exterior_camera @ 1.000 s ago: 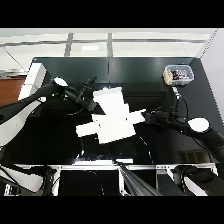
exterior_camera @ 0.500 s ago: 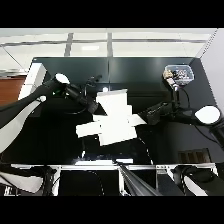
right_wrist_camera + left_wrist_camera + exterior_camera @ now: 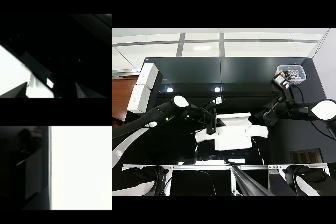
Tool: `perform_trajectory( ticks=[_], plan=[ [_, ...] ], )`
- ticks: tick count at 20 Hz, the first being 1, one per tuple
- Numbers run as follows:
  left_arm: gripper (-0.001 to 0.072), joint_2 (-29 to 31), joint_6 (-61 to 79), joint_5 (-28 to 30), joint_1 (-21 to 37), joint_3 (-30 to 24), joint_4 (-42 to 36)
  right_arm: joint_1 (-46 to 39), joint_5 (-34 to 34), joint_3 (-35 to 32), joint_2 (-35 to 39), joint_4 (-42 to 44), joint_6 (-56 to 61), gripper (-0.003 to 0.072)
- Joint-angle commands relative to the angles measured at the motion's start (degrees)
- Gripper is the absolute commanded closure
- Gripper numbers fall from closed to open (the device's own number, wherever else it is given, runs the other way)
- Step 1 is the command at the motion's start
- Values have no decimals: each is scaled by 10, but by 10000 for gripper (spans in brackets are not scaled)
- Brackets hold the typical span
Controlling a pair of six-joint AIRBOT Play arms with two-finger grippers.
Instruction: Fold the box and place the chain.
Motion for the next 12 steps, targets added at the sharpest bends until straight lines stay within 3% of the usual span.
perform_trajectory(
  ticks=[1, 5, 12],
  plan=[
    [684, -16, 83, 78, 0, 13, 12, 0, 6, -16, 0, -12, -115, -17],
    [685, -66, 83, 15, 11, 53, 20, 0, 29, -49, 0, -12, -186, -17],
    [687, -69, 71, 11, 9, 57, 91, 1, 25, -119, 0, -5, -282, -18]
  ],
)
